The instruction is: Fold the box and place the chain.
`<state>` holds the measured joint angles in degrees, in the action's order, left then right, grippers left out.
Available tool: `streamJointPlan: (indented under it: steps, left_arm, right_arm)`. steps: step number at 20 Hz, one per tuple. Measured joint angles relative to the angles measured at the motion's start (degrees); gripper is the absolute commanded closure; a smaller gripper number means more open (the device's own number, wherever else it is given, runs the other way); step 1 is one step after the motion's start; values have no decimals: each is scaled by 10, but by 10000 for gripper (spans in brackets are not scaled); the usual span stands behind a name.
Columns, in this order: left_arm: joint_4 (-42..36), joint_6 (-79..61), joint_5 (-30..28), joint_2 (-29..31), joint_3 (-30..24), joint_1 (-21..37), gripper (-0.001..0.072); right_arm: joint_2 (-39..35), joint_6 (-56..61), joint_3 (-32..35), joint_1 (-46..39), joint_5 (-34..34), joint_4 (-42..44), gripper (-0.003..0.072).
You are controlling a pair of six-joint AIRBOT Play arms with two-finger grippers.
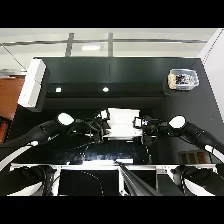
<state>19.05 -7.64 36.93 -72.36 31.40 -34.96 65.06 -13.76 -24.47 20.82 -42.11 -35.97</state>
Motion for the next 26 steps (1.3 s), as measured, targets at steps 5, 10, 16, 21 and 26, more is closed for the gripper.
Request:
streamJointPlan:
  steps: [5, 10, 16, 21, 26]
  left_arm:
    - [56, 57, 16, 39, 1, 23, 682]
    - [131, 250, 48, 107, 1, 111, 682]
    - [200, 544, 150, 129, -9, 257, 681]
    - [232, 716, 185, 116, -31, 338, 680]
    - [214, 751, 212, 49, -48, 352, 681]
  right_arm:
    - [0, 0, 0, 0, 6, 1, 153]
    - [0, 0, 0, 0, 8, 0, 153]
    - [0, 0, 0, 0, 8, 0, 153]
    - [0, 0, 0, 0, 8, 0, 153]
    - [0, 0, 0, 0, 8, 0, 153]
